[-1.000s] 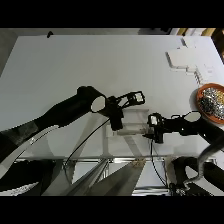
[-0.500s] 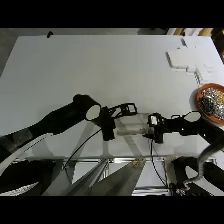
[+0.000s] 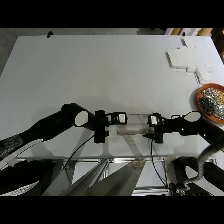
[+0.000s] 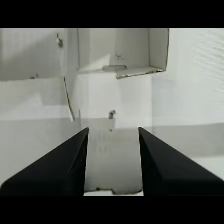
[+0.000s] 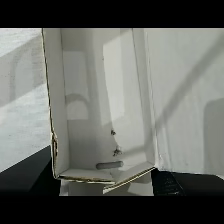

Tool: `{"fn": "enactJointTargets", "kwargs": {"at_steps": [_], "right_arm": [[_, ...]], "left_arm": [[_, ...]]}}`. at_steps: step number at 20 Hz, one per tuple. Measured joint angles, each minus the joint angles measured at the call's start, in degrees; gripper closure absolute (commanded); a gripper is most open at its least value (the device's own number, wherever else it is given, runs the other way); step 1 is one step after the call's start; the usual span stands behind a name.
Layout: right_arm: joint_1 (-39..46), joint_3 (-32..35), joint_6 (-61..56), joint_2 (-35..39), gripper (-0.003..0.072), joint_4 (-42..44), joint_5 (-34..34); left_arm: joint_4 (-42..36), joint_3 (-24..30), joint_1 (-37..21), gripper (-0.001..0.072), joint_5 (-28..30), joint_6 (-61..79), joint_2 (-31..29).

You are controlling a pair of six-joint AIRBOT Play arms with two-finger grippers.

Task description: Fold the box and place the chain.

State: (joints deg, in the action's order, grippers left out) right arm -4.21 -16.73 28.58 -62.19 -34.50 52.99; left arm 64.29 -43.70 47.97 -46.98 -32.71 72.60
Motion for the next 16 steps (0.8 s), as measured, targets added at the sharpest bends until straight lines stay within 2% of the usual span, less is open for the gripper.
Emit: {"fn": "enactJointTargets", "kwargs": {"at_steps": [7, 16], "right_arm": [[0.0, 0.0, 0.0, 0.0, 0.0285, 0.0, 0.0], [0.0, 0.0, 0.0, 0.0, 0.0285, 0.0, 0.0]], "left_arm": [[-1.9, 2.4, -0.2, 0.0358, 8.4, 7.3, 0.0], [-6.4, 3.5, 1.8, 0.0369, 10.6, 13.1, 2.4]]}}
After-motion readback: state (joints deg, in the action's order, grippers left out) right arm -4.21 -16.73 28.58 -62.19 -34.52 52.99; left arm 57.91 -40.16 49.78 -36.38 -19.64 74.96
